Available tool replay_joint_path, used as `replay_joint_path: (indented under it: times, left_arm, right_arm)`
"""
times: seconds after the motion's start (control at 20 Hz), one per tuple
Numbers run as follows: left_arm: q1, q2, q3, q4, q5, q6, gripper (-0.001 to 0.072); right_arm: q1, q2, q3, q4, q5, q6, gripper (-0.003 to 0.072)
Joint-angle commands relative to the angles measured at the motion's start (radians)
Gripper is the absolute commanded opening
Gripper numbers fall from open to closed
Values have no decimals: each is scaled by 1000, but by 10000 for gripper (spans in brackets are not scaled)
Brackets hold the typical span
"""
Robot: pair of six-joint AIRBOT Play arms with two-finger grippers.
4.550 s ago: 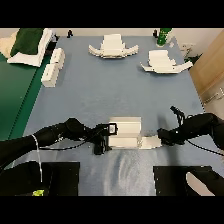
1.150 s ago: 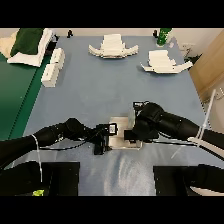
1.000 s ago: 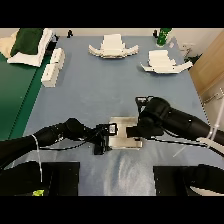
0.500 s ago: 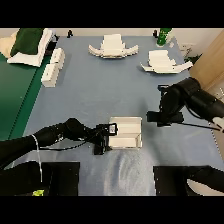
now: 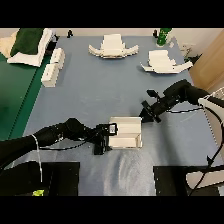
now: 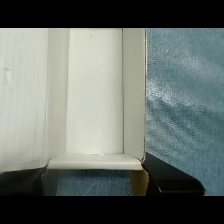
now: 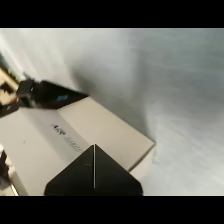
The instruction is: Fold the box.
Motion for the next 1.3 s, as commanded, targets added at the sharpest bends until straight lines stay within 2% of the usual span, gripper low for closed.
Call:
replay_joint_path:
  times: [0.0, 0.25, 0.35, 0.5, 0.75, 0.95, 1.1, 1.25]
  left_arm:
    - [1, 0, 1, 0, 0, 0, 382]
    - [1, 0, 1, 0, 0, 0, 383]
    - [1, 0, 1, 0, 0, 0, 383]
    - [1, 0, 1, 0, 0, 0, 382]
    - [1, 0, 1, 0, 0, 0, 383]
    - [1, 0, 1, 0, 0, 0, 383]
    - [1, 0, 1, 0, 0, 0, 383]
    - [1, 0, 1, 0, 0, 0, 383]
  right_arm:
    - [60, -26, 12, 69, -90, -184, 1]
    - [198, 120, -16, -27, 25, -250, 1]
    - [264, 210, -59, -119, 108, -254, 0]
    - [386, 372, -154, -299, 326, -253, 1]
    - [571, 599, -304, -457, 671, -252, 1]
    - [734, 712, -397, -550, 785, -241, 1]
    - [841, 764, -410, -632, 821, -238, 3]
    - [897, 769, -409, -688, 821, -286, 171]
